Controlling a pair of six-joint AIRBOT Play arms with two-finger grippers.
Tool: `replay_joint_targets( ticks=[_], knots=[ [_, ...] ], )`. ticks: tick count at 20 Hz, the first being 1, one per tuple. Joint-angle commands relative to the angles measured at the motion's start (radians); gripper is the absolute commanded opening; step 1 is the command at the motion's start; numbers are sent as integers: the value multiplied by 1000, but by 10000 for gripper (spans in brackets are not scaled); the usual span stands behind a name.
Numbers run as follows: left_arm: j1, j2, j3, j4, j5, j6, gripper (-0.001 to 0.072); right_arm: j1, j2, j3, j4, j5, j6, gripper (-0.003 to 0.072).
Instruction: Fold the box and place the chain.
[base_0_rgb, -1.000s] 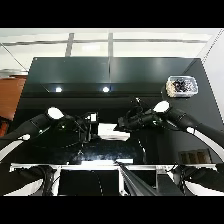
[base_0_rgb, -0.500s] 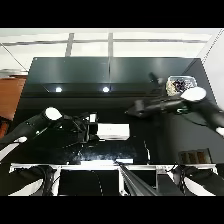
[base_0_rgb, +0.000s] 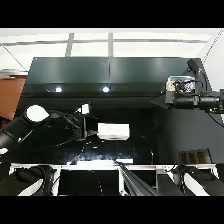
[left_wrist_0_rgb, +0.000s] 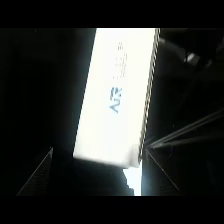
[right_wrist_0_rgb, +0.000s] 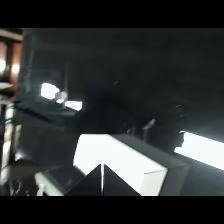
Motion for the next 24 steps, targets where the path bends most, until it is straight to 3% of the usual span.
replay_joint_targets(
  ticks=[1, 4, 7, 9, 14, 24],
  knots=[
    [-60, -63, 47, -49, 6, -13, 716, -15, 9, 0, -26, -30, 0, 27],
    [-155, -169, 79, -51, 71, 27, 716, -15, 9, 0, -26, -31, 0, 27],
    [-226, -222, 89, -51, 158, 21, 716, -15, 9, 0, -26, -32, 0, 27],
    [-248, -247, 89, -69, 163, 19, 715, -15, 9, 0, -27, -32, 0, 27],
    [-256, -260, 92, -73, 221, 20, 711, -15, 9, 0, -39, -35, 0, 27],
    [-258, -343, 92, -72, 211, 19, 711, -15, 8, -2, -71, -39, 0, 27]
  ],
)
